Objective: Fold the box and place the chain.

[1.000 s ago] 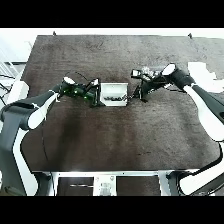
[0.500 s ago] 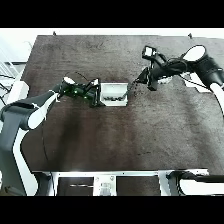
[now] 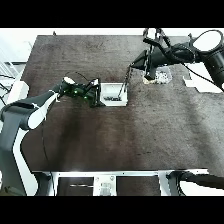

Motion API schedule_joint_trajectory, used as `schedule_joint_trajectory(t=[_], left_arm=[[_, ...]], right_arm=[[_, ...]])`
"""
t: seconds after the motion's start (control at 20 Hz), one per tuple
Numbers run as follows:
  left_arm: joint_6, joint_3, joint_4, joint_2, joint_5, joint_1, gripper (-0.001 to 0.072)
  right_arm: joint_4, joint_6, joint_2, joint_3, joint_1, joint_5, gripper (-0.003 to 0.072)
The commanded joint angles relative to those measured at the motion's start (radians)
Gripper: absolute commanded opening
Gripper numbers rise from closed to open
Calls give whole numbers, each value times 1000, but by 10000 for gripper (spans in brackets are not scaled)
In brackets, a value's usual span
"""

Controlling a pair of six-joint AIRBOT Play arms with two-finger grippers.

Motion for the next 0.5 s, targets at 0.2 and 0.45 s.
schedule_joint_trajectory(t=[0.2, 0.45], left_arm=[[0, 0, 0, 0, -1, 0, 407], [0, 0, 0, 0, -1, 0, 407]], right_arm=[[2, -7, 3, 46, 87, -135, 10], [2, 50, -12, 35, 92, -130, 10]])
